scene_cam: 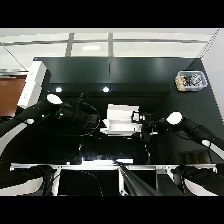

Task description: Fold the box and place the chain.

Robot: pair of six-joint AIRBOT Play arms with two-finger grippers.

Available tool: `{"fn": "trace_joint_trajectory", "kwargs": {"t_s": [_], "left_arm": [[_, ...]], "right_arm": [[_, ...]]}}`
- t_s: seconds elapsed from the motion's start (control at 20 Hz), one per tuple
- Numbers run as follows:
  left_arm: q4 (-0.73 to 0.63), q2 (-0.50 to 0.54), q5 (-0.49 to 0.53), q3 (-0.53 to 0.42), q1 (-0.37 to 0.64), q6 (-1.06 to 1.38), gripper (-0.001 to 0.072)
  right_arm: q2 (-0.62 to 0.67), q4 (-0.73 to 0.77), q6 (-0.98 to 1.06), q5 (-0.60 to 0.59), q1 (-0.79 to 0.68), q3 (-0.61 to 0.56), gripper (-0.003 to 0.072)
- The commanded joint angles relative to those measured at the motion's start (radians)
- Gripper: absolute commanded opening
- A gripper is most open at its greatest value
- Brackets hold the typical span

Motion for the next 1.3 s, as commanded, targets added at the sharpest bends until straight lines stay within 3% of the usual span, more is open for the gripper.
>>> {"fn": "trace_joint_trajectory", "kwargs": {"t_s": [0.0, 0.25, 0.5, 0.95, 1.25], "left_arm": [[-0.035, -0.001, 0.006, 0.002, -0.008, 0.0, 0.054], [-0.007, 0.0, 0.069, 0.056, -0.055, -0.048, 0.054], [0.223, 0.0, 0.142, 0.152, -0.172, -0.352, 0.0539], [0.45, -0.001, 0.325, 0.167, -0.339, -0.676, 0.0539], [0.635, -0.001, 0.305, 0.177, -0.384, -0.861, 0.0536]], "right_arm": [[0.001, 0.0, 0.0, -0.001, 0.0, 0.0, 0.0131], [0.001, 0.0, 0.0, -0.001, 0.0, 0.0, 0.0131], [0.001, 0.0, 0.0, -0.001, 0.0, 0.0, 0.0131], [0.001, 0.0, 0.0, -0.001, 0.0, 0.0, 0.0131], [0.001, 0.0, 0.0, -0.001, 0.0, 0.0, 0.0131]]}}
